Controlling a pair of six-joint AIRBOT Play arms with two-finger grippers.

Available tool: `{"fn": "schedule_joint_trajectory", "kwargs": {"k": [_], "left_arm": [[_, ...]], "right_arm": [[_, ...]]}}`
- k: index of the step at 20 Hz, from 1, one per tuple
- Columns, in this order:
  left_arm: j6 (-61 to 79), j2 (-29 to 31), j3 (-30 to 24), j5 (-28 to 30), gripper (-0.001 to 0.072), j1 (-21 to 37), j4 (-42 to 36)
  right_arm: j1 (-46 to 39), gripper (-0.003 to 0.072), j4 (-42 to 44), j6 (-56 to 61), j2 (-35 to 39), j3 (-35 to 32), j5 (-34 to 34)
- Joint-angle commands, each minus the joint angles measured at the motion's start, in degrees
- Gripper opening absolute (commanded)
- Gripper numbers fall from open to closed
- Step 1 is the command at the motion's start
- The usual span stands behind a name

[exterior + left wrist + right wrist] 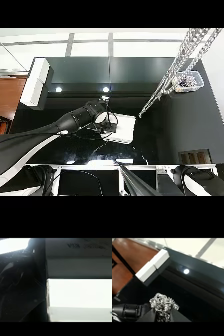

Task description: Fold the box and place the chain.

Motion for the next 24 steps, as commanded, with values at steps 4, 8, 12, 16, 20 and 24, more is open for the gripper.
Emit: {"fn": "schedule_joint_trajectory", "kwargs": {"k": [4,8,12,16,20,24], "left_arm": [[0.02,0.0,0.02,0.0,0.0026,0.02,0.0],[0.02,0.0,0.02,0.0,0.0026,0.02,0.0],[0.02,0.0,0.02,0.0,0.0026,0.02,0.0],[0.02,0.0,0.02,0.0,0.0027,0.02,0.0],[0.02,0.0,0.02,0.0,0.0026,0.02,0.0],[0.02,0.0,0.02,0.0,0.0026,0.02,0.0]], "right_arm": [[0.98,0.0005,4.02,0.9,0.04,-0.02,1.09],[0.98,0.0005,10.32,0.85,0.04,-0.02,0.35],[0.98,0.0005,13.22,0.87,0.04,-0.02,-1.11],[0.98,0.0006,13.35,0.87,0.02,-0.04,-1.7],[4.09,0.0006,11.8,0.9,-0.02,-2.93,-1.75],[11.69,0.0005,4.52,0.9,-0.02,-9.49,-2.03]]}}
